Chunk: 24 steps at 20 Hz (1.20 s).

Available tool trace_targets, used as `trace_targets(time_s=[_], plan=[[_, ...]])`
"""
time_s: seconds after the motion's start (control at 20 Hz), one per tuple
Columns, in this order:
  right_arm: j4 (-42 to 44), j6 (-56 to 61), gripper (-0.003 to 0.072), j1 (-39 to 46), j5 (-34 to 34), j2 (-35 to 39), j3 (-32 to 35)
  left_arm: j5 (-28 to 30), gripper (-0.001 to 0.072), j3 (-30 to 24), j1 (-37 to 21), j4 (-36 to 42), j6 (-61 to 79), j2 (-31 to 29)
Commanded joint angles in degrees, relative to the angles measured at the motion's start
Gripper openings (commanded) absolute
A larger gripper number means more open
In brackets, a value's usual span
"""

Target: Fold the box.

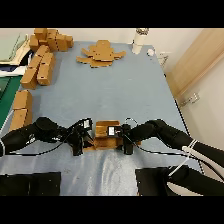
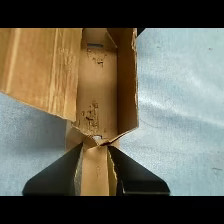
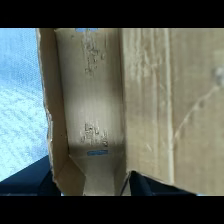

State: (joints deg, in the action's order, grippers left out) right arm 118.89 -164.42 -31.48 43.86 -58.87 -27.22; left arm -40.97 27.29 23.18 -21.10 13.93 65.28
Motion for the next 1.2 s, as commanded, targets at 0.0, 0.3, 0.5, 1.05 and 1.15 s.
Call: trace_targets(time_s=[0.0,0.3,0.5,1.05,1.15], plan=[[0.02,0.0,0.0516,-0.04,-0.02,0.02,-0.02,0.09,0.022,0.2,0.07,1.01,0.2,0.11],[0.0,0.0,0.0515,-0.04,-0.02,0.02,-0.02,0.13,0.022,0.2,0.07,8.02,3.45,0.17],[0.0,0.0,0.0515,-0.04,-0.02,0.02,-0.02,0.09,0.022,0.2,0.07,8.46,3.45,1.29],[0.02,0.0,0.0515,-0.04,-0.02,0.02,-0.02,-0.17,0.0596,-0.02,0.07,12.07,6.19,1.46],[0.0,0.0,0.0515,-0.04,-0.02,0.02,-0.02,-0.2,0.061,-0.04,0.07,12.07,6.19,1.44]])
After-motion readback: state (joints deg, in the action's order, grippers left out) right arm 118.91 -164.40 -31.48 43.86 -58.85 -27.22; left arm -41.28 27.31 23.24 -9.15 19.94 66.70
